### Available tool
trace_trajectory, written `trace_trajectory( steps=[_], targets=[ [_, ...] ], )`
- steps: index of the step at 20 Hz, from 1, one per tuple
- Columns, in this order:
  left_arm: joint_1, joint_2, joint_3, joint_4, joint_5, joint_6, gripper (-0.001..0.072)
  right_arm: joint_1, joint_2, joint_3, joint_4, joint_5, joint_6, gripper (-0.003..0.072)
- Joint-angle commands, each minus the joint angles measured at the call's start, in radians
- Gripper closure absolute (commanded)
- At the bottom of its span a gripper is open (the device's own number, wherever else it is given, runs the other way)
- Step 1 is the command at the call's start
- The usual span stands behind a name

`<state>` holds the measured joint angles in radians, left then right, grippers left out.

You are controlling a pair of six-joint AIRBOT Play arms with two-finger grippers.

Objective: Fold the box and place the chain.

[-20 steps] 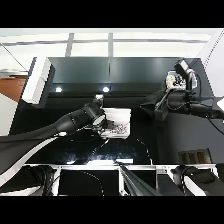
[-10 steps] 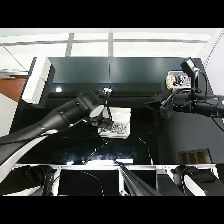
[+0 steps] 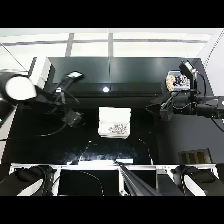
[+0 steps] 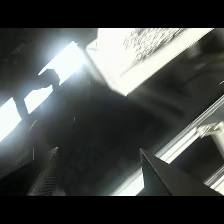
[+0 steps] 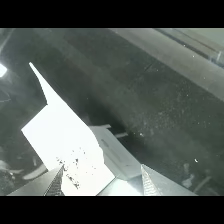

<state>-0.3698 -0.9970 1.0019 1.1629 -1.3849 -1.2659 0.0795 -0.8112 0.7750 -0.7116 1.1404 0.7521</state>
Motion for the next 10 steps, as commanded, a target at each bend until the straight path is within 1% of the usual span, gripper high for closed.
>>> trace_trajectory(
  steps=[1, 2, 3, 4, 5, 6, 7, 10],
  targets=[
    [0.233, 0.073, -0.190, -0.355, 0.143, 0.393, 0.0133, -0.001, 0.000, 0.001, 0.000, 0.007, 0.000, 0.0150],
    [0.260, 0.063, -0.251, -0.423, 0.190, 0.510, 0.0131, -0.001, 0.000, 0.001, 0.000, 0.005, 0.000, 0.0150],
    [0.266, 0.047, -0.304, -0.457, 0.234, 0.627, 0.0129, -0.001, 0.000, 0.001, 0.000, -0.001, 0.000, 0.0150],
    [0.262, 0.029, -0.344, -0.467, 0.269, 0.740, 0.0013, -0.001, 0.000, 0.001, 0.001, 0.012, 0.001, 0.0150],
    [0.249, 0.007, -0.379, -0.473, 0.305, 0.857, -0.0003, -0.001, 0.000, 0.001, 0.001, 0.037, 0.001, 0.0150],
    [0.235, -0.014, -0.402, -0.473, 0.330, 0.953, -0.0003, 0.000, 0.000, 0.001, 0.001, 0.050, 0.011, 0.0147],
    [0.222, -0.039, -0.413, -0.472, 0.337, 1.044, -0.0003, 0.000, 0.000, 0.001, 0.000, 0.054, 0.054, -0.0031],
    [0.188, -0.108, -0.413, -0.473, 0.343, 1.315, -0.0002, 0.000, 0.000, 0.001, -0.001, 0.049, 0.066, -0.0021]
  ],
)
